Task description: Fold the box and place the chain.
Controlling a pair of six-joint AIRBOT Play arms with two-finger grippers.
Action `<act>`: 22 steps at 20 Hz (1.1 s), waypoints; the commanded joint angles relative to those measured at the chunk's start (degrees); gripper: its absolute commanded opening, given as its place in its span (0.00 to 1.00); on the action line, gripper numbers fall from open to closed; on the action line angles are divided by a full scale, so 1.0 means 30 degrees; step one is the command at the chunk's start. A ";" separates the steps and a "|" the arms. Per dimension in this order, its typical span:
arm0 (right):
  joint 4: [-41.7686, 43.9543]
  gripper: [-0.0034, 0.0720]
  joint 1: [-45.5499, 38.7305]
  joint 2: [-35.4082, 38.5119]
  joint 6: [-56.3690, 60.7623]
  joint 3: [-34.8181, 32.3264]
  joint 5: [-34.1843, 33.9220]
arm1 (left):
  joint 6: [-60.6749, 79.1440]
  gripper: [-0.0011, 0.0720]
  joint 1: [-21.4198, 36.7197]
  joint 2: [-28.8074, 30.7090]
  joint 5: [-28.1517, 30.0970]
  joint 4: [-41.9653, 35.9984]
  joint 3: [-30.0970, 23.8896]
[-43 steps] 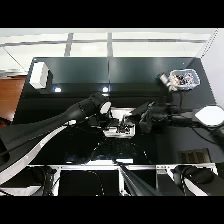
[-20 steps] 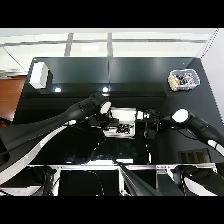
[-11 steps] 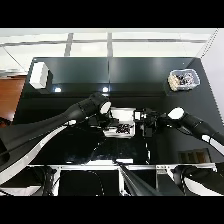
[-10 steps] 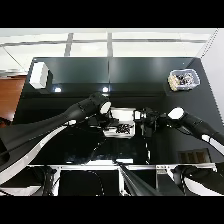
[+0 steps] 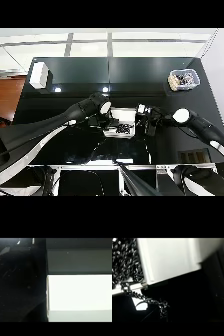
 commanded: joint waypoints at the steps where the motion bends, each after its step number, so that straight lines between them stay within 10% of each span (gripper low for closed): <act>1: -0.0583 0.05 -0.0095 0.2820 0.5085 0.0022 0.1778 | 0.0000 0.05 -0.0007 0.0000 0.0007 0.0007 0.0007; 8: 1.1205 0.06 0.0277 0.4517 0.7023 -0.0058 0.3388 | 0.0000 0.05 0.0000 0.0000 0.0058 0.0015 0.0007; 15: 1.0083 0.08 0.1231 0.4437 0.7045 -0.0087 0.2492 | -0.0007 0.05 -0.0007 0.0000 0.0029 -0.0007 0.0007; 16: 0.9355 0.18 0.1020 0.4437 0.7286 -0.0087 0.2521 | -0.0007 0.05 -0.0007 0.0000 0.0036 -0.0073 0.0007; 17: 0.8743 0.52 0.0707 0.4437 0.7941 -0.0087 0.2601 | -0.0007 0.05 0.0000 0.0000 0.0044 -0.0131 0.0007; 22: 0.6601 0.55 0.0073 0.4437 0.8094 -0.0080 0.3883 | -0.0007 0.05 -0.0007 -0.0007 0.0080 -0.0794 0.0007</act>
